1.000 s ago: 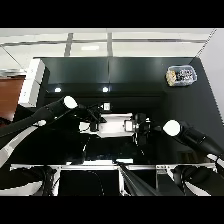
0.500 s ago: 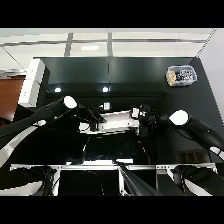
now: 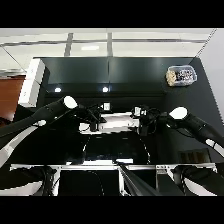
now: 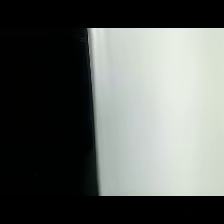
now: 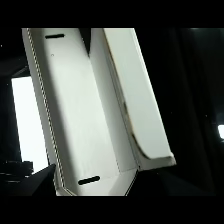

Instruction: Fold the box and place the chain.

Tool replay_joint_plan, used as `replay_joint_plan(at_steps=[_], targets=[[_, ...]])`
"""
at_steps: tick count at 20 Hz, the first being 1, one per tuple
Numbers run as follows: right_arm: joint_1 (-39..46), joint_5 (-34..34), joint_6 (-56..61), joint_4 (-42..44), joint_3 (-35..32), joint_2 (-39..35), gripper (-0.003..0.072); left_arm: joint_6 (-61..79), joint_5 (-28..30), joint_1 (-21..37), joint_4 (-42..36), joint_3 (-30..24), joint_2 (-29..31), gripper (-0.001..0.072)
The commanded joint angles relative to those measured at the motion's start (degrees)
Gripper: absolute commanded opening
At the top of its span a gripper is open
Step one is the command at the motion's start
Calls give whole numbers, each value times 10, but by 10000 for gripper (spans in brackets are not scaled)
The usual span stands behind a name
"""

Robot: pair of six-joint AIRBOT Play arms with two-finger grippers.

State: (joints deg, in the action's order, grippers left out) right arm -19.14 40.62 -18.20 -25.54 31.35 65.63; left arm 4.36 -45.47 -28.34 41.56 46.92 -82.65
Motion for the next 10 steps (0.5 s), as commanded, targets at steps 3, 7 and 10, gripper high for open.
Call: replay_joint_plan(at_steps=[3, 7, 10], targets=[[-14, 23, -12, 3, 0, 9, 672, 0, 0, 0, 0, 0, 0, 25], [-34, 20, -14, -35, 0, 49, 671, 0, 0, 0, 0, 0, 0, 25], [-34, 9, -20, -35, 0, 57, 671, 0, 0, 0, 0, 0, 0, 25]])
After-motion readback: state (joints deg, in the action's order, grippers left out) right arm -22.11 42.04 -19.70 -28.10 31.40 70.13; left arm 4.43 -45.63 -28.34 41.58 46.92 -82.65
